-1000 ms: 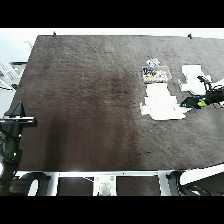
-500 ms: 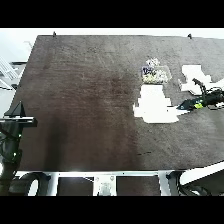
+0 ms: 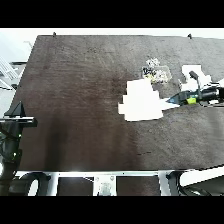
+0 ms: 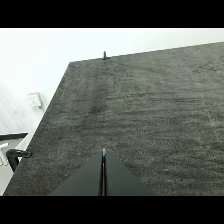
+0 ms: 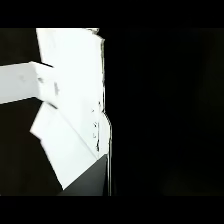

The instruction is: Fold the box and place the chain.

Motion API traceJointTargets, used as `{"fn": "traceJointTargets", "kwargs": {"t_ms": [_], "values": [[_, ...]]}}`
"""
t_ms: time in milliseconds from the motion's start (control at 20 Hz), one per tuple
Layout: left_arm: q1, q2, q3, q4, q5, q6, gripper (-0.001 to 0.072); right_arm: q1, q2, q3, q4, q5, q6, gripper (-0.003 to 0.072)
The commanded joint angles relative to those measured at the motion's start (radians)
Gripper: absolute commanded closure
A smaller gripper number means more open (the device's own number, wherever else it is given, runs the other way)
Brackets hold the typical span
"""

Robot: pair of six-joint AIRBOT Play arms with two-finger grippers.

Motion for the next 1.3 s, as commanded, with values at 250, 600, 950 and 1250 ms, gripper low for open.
{"fn": "traceJointTargets", "kwargs": {"t_ms": [250,600,950,1250], "values": [[0.0,0.001,0.0,0.0,0.0,0.0,0.0687,0.351,0.035,-0.052,0.159,-0.352,0.134,0.0683],[0.0,0.001,0.0,0.0,0.0,0.0,0.0687,0.431,-0.047,-0.006,0.159,-0.459,0.169,0.0684],[0.0,0.001,0.0,0.0,0.0,0.0,0.0687,0.436,-0.079,0.054,0.157,-0.459,0.143,0.0684],[0.0,0.0,0.0,-0.003,-0.127,-0.068,0.0225,0.463,-0.087,0.056,0.158,-0.46,0.136,0.0684]]}}
